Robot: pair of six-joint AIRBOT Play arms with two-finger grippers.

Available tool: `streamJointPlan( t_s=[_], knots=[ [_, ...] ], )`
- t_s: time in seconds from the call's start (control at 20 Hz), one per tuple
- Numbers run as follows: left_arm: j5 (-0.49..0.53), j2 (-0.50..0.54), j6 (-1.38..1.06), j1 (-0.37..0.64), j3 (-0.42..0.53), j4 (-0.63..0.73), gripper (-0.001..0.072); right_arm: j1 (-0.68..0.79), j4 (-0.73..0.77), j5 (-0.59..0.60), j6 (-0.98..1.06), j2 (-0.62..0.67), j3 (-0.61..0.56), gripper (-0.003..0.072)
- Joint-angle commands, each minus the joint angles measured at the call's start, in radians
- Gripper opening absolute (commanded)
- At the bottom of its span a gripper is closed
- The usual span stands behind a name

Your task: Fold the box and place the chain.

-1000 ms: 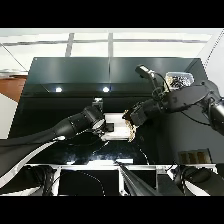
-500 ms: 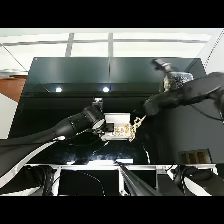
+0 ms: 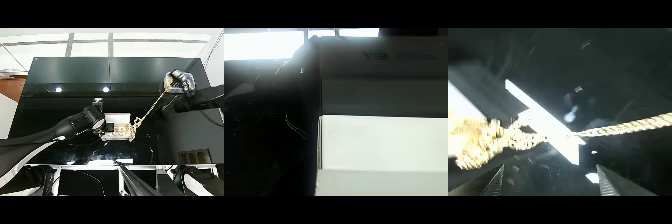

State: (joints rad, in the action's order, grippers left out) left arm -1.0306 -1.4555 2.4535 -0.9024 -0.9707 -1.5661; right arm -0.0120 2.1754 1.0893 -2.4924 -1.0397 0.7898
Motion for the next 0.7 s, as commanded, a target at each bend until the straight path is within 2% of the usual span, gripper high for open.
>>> streamJointPlan(
  t_s=[0.0,0.1,0.45,0.65],
  knots=[
    [0.000,0.000,-0.001,0.001,-0.001,0.000,0.0030,-0.129,-0.020,-0.174,-0.252,-0.015,-0.087,0.0704],
    [0.001,-0.001,0.000,0.001,-0.001,0.000,0.0030,-0.199,-0.019,-0.176,-0.367,-0.035,-0.108,0.0695],
    [0.000,0.000,-0.001,0.001,-0.001,0.000,0.0029,-0.269,0.020,-0.162,-0.477,-0.129,-0.129,0.0695],
    [0.000,0.000,-0.001,0.001,-0.001,0.000,0.0030,-0.271,0.012,-0.229,-0.486,-0.166,-0.138,0.0695]
  ],
)
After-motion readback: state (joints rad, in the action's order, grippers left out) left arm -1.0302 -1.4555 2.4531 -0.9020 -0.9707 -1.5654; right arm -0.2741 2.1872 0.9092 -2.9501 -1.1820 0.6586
